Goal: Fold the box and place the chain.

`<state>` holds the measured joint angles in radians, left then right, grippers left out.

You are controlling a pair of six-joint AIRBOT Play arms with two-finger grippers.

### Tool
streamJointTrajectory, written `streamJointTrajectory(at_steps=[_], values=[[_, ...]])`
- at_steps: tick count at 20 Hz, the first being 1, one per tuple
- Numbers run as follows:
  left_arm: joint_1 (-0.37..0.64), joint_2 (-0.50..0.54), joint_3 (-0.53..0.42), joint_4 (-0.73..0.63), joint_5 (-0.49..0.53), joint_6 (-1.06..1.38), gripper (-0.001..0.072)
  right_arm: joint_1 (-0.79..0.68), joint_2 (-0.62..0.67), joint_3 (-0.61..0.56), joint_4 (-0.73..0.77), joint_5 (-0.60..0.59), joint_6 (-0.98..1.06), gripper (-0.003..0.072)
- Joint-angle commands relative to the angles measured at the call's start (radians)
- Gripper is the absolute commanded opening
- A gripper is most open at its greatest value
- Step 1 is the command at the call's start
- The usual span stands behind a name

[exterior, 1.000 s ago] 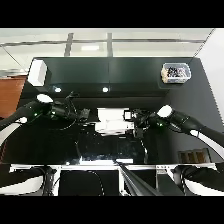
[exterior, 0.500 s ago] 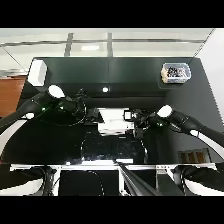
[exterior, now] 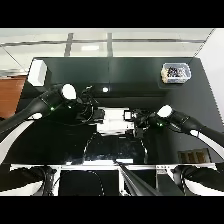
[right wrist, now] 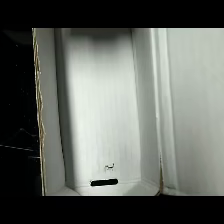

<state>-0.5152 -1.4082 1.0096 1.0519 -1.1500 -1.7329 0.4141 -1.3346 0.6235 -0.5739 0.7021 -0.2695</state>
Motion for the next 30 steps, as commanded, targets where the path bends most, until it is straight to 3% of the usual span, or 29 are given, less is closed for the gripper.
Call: streamJointTrajectory(at_steps=[1, 6, 14, 17, 30], values=[[-0.068, 0.000, 0.012, 0.098, 0.029, -0.118, 0.0354, 0.000, 0.000, 0.000, 0.000, 0.000, 0.001, 0.0225], [-0.117, 0.000, 0.013, 0.103, 0.074, -0.183, 0.0350, 0.000, 0.000, 0.000, 0.000, 0.000, 0.000, 0.0225], [-0.177, -0.005, 0.018, 0.233, 0.072, -0.365, 0.0348, 0.000, 0.000, 0.000, 0.000, 0.000, 0.000, 0.0225], [-0.185, -0.010, 0.018, 0.267, 0.067, -0.390, 0.0289, 0.000, 0.000, 0.000, 0.000, 0.000, 0.000, 0.0225], [-0.205, -0.077, 0.029, 0.328, 0.040, -0.520, 0.0287, 0.000, 0.000, 0.000, 0.000, 0.000, 0.001, 0.0225]])
